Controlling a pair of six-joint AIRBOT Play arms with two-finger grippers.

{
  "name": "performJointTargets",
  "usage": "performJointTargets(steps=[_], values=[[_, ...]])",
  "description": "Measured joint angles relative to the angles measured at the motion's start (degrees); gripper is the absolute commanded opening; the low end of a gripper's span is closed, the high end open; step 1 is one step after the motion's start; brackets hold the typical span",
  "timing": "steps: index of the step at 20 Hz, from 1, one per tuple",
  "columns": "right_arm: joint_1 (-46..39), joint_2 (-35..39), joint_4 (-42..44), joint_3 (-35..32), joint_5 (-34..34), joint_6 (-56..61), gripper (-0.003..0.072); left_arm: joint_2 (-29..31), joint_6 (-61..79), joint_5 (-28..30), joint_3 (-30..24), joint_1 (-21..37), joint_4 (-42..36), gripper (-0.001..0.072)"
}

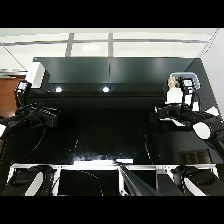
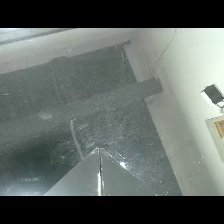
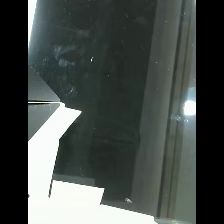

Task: Fold the box and place the chain.

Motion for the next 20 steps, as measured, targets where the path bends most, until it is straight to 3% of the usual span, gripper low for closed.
performJointTargets(steps=[11, 12, 13, 14, 15, 16, 17, 20], values=[[-0.1, 0.0, 7.4, 0.0, -5.0, 0.0, 0.0015, -0.1, 0.0, 2.3, -0.1, 0.0, 0.0, 0.0026], [-0.2, -0.1, 7.8, 0.0, -6.8, 0.0, 0.0081, -0.2, 0.0, 3.7, -0.1, 0.0, -0.1, 0.0026], [-0.3, -0.1, 8.0, 0.0, -8.8, 0.0, 0.0306, -0.3, 0.0, 4.7, -0.1, 0.0, -0.5, 0.0026], [-0.7, -0.1, 7.8, 0.3, -10.6, -0.2, 0.0687, -0.4, 0.0, 5.7, -0.1, 0.0, -1.1, 0.0029], [-1.6, -0.3, 7.3, 1.0, -11.5, -0.5, 0.072, -0.7, 0.0, 6.7, -0.1, 0.0, -1.8, 0.0129], [-3.1, -0.6, 6.9, 2.1, -11.4, -0.7, 0.072, -1.0, 0.0, 7.4, -0.2, 0.0, -2.4, 0.0537], [-5.4, -1.2, 6.1, 4.0, -10.0, -0.7, 0.072, -1.3, 0.0, 8.0, -0.2, 0.0, -3.3, 0.072], [-17.1, -4.9, 0.4, 12.7, -0.4, -0.4, 0.072, -2.0, -0.2, 8.9, -0.2, 0.0, -5.0, 0.0719]])
